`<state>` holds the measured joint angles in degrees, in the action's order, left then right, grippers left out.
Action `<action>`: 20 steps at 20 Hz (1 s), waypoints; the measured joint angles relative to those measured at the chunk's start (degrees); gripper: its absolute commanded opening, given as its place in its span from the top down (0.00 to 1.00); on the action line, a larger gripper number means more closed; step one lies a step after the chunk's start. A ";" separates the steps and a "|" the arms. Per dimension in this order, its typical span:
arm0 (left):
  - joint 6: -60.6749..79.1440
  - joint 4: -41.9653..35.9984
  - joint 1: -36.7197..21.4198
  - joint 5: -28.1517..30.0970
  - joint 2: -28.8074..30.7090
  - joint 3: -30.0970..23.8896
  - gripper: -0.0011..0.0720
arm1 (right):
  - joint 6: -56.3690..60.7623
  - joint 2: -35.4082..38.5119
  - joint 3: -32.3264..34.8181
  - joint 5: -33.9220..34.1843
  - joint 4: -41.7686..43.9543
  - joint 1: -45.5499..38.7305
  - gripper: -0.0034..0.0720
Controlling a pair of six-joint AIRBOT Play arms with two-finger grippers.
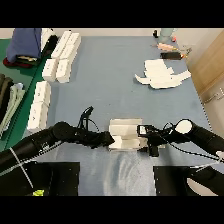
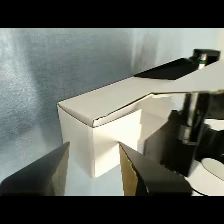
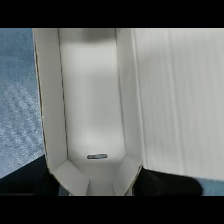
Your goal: Fold the box.
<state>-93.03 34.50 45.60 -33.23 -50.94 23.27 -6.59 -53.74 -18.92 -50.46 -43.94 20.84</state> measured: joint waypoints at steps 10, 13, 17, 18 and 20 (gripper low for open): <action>-42.64 37.51 10.82 -9.64 -11.96 15.37 0.38 | 0.02 0.00 0.00 0.02 0.02 -0.02 0.26; -49.40 44.57 13.75 -15.41 -16.02 20.87 0.38 | 0.02 0.00 0.00 0.02 0.02 0.00 0.26; -55.65 51.63 17.79 -22.71 -21.24 27.78 0.38 | 0.02 0.00 0.00 0.00 0.02 0.00 0.26; -56.76 53.16 18.75 -24.39 -22.69 29.40 0.38 | 0.02 0.00 0.00 0.00 0.02 -0.02 0.26; -58.12 55.12 20.33 -27.08 -25.20 31.85 0.38 | 0.02 0.00 0.00 0.00 0.02 0.00 0.26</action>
<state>-151.15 89.62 65.93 -60.31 -76.14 55.11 -6.57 -53.74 -18.92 -50.46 -43.92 20.84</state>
